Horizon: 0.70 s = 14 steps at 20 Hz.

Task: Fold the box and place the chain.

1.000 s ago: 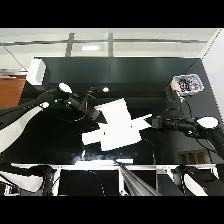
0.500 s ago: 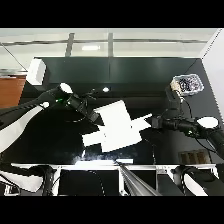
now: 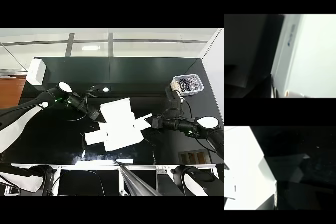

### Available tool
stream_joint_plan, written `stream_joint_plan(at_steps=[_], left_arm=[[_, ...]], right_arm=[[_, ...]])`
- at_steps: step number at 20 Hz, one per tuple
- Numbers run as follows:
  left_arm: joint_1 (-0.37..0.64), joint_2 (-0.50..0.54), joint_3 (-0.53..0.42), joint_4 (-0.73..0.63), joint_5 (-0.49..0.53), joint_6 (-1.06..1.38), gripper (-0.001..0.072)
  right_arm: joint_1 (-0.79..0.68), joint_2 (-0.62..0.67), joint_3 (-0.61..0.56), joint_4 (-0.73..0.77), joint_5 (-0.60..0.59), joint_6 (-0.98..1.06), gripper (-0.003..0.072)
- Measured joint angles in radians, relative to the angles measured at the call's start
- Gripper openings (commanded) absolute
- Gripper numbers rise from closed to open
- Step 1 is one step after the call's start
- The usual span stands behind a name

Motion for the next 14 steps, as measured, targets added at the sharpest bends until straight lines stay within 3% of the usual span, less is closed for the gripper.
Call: stream_joint_plan(at_steps=[3, 4, 7, 9, 10, 14], left_arm=[[-0.011, 0.0, 0.0, -0.02, 0.003, 0.015, 0.013], [-0.018, 0.0, 0.0, -0.021, 0.012, 0.019, 0.0194], [-0.042, 0.0, 0.0, -0.024, 0.045, 0.021, 0.0194], [-0.055, 0.0, 0.0, -0.02, 0.062, 0.02, 0.007], [-0.06, 0.0, 0.0, -0.013, 0.07, 0.017, 0.0042], [-0.068, 0.0, 0.0, 0.015, 0.055, 0.01, 0.0028]], right_arm=[[0.0, 0.0, 0.0, -0.001, 0.001, -0.002, 0.0017], [0.0, 0.0, 0.0, -0.001, 0.001, -0.001, 0.0017], [0.0, 0.0, 0.0, 0.001, 0.003, -0.001, 0.0017], [0.0, 0.0, 0.0, 0.0, 0.002, -0.001, 0.0017], [0.0, 0.0, 0.0, 0.0, 0.002, -0.002, 0.0017], [0.0, 0.0, 0.0, -0.002, 0.003, -0.001, 0.0017]])
